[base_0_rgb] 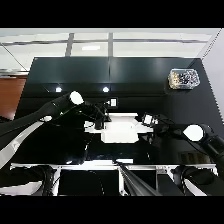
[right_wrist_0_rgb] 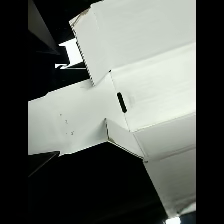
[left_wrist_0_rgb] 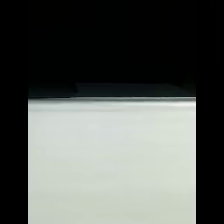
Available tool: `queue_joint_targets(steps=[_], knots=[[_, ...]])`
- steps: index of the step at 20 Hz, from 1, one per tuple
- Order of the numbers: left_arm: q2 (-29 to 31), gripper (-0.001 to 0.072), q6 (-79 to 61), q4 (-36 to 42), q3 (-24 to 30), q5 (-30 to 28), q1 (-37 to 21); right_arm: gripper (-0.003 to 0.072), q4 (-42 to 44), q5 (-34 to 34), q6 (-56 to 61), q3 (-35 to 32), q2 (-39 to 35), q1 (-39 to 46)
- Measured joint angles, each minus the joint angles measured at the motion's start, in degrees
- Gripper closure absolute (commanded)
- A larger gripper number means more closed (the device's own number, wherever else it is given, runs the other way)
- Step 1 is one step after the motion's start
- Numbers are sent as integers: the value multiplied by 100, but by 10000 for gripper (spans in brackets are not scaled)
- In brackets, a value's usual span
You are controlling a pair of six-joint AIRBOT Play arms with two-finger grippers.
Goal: Fold the box and place the chain.
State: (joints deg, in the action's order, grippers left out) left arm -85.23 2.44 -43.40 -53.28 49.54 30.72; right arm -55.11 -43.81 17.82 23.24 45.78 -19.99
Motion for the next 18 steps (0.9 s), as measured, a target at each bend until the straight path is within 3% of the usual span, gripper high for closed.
queue_joint_targets(steps=[18], knots=[[-177,679,-214,-7,-2,17,0,-9,122,-81,-243,-2,649,-459]])
